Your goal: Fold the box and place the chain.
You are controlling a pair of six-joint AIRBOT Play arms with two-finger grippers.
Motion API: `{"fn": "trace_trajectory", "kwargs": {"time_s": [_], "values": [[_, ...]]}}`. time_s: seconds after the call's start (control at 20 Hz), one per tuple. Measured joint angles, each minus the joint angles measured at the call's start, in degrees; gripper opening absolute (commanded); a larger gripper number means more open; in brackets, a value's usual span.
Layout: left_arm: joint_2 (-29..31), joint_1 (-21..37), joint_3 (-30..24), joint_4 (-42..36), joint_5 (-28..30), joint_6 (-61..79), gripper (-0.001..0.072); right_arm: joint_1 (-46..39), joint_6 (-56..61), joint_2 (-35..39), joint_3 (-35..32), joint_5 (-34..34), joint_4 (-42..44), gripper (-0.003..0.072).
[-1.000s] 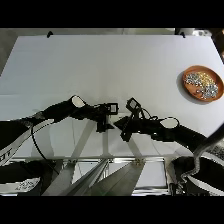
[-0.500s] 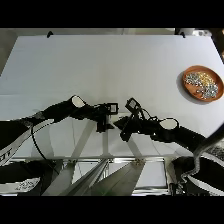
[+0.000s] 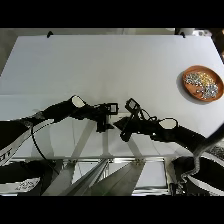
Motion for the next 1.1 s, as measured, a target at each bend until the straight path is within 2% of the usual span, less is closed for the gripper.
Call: {"fn": "trace_trajectory", "kwargs": {"time_s": [0.3, 0.65, 0.85, 1.1], "values": [[0.0, 0.0, 0.0, 0.1, 0.0, 0.2, 0.0387, -0.1, -1.8, 2.2, -0.1, 2.1, -1.4, 0.0014], [0.0, 0.0, 0.0, 0.0, 0.0, 0.0, 0.0387, -0.1, -3.8, 3.7, 0.0, 7.8, -4.0, 0.0013], [0.0, 0.0, 0.0, 0.0, 0.0, 0.0, 0.0387, -0.1, -5.8, 3.9, 0.0, 6.9, -2.1, 0.0013], [0.0, 0.0, 0.0, 0.0, 0.0, -0.1, 0.0387, -0.1, -7.6, 3.8, 0.0, 2.3, 1.3, 0.0014]]}}
